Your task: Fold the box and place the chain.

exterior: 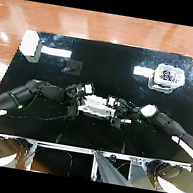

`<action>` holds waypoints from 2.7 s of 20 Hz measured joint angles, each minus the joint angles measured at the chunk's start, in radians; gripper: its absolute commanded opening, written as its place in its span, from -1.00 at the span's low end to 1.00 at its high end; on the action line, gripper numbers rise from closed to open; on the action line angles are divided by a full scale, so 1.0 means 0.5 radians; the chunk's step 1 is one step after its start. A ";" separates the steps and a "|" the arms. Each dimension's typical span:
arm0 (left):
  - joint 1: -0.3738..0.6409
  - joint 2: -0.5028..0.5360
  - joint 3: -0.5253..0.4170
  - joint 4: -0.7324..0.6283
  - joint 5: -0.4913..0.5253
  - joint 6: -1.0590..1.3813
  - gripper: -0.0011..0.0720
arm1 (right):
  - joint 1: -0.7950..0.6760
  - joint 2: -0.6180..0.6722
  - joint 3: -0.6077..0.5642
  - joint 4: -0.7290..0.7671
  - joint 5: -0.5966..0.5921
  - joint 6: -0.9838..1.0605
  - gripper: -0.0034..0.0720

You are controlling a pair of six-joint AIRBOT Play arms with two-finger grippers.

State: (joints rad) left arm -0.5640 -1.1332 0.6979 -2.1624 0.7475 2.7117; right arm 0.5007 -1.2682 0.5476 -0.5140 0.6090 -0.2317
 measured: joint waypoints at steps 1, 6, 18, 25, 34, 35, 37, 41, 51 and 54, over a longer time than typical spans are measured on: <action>0.031 0.033 0.000 0.021 0.050 -0.050 -0.93 | 0.000 0.000 0.000 0.000 -0.001 0.000 0.64; 0.413 0.165 -0.028 0.143 0.331 -0.376 -0.92 | 0.000 0.000 0.000 0.000 0.000 0.000 0.64; 1.152 -0.369 -0.040 -0.375 0.639 -1.115 -0.92 | 0.000 0.000 0.000 0.000 0.000 0.000 0.64; 0.888 -0.623 0.085 -0.497 0.637 -1.161 -0.47 | 0.000 0.000 0.000 0.000 0.000 0.000 0.64; 0.774 -0.661 0.137 -0.529 0.777 -1.182 0.64 | 0.000 0.000 0.000 0.000 -0.002 0.000 0.64; 0.772 -0.661 0.140 -0.529 0.809 -1.182 0.78 | 0.000 0.000 0.000 0.000 -0.002 0.000 0.64; 0.768 -0.662 0.156 -0.522 0.854 -1.183 0.78 | 0.000 0.000 0.000 0.000 -0.001 0.000 0.64; 0.765 -0.664 0.224 -0.487 0.903 -1.184 0.78 | 0.000 0.000 0.000 0.001 -0.006 0.000 0.64; 0.638 -0.664 0.349 -0.508 0.991 -1.180 0.78 | 0.000 0.000 0.000 0.004 -0.008 0.000 0.64; 0.603 -0.661 0.356 -0.507 0.999 -1.179 0.78 | 0.000 0.000 0.000 0.003 -0.009 0.000 0.64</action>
State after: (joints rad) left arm -0.2623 -1.4635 0.8761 -2.4157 1.2472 2.1223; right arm 0.5007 -1.2682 0.5476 -0.5125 0.6044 -0.2317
